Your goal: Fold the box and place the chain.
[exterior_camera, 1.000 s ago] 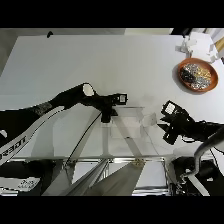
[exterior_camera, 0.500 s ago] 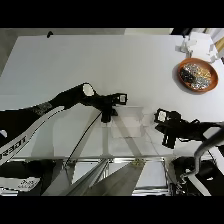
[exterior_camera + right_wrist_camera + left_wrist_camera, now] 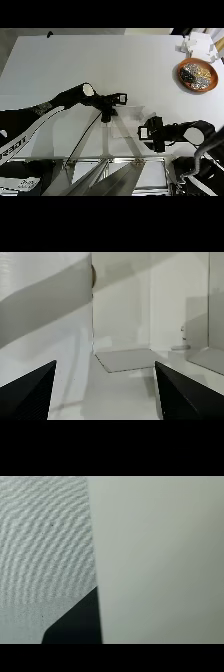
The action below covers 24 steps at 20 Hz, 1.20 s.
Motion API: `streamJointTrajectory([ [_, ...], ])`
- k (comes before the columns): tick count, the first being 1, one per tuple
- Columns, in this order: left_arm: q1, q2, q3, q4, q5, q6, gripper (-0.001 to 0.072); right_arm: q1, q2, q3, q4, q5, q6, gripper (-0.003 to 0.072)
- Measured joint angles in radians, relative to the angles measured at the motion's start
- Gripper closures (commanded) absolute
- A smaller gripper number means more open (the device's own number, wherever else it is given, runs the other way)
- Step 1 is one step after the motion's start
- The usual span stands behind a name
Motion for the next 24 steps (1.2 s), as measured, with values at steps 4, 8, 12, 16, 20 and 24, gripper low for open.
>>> streamJointTrajectory([
  [4,0.0,0.0,0.0,0.0,-0.001,0.0,0.0697,0.108,0.003,-0.105,-0.055,-0.191,-0.037,-0.0008],
  [8,0.0,0.0,0.0,0.0,-0.002,0.0,0.0697,0.171,0.007,-0.153,-0.067,-0.319,-0.013,0.0003],
  [12,0.0,0.0,0.0,0.0,-0.003,0.0,0.0697,0.187,0.003,-0.167,-0.075,-0.423,0.01,0.003],
  [16,0.0,0.0,0.0,0.0,-0.003,0.0,0.0697,0.156,-0.002,-0.171,-0.085,-0.462,0.016,0.003],
  [20,0.0,0.0,0.0,-0.002,0.003,-0.001,0.0697,0.091,-0.003,-0.171,-0.076,-0.473,0.013,0.003],
  [24,0.0,0.0,0.0,-0.001,0.003,0.0,0.0697,0.069,-0.003,-0.136,-0.047,-0.477,0.008,0.0027],
])
